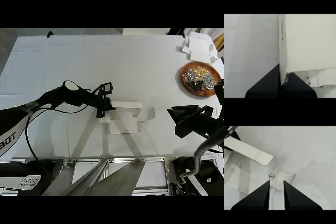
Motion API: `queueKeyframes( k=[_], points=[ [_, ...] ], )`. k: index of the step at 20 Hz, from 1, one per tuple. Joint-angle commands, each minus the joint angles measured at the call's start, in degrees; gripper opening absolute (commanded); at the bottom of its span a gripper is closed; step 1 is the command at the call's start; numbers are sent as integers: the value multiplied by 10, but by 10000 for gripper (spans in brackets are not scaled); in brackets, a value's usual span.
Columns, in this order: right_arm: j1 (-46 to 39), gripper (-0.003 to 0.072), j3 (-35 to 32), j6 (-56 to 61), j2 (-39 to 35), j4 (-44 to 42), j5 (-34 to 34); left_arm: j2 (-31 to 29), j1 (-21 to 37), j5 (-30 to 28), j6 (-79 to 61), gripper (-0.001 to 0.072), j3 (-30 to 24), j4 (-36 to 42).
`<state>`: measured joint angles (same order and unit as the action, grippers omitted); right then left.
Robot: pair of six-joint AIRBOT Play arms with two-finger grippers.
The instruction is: Fold the box and place the chain.
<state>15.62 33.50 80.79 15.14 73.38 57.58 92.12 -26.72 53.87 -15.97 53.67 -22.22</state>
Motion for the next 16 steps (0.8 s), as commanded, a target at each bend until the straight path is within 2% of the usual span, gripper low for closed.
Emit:
queueKeyframes(
  k=[1, 11, 16],
  points=[
    [0, 202, 0, 0, 4, 1, 2, 7, -5, -8, -16, 2, 0, 19],
    [0, 201, 0, 0, 4, 1, 2, 8, -5, -46, -35, 2, 0, 33],
    [0, 201, 0, 0, 4, 1, 2, 28, -5, -42, -36, 2, 0, 38]
  ],
)
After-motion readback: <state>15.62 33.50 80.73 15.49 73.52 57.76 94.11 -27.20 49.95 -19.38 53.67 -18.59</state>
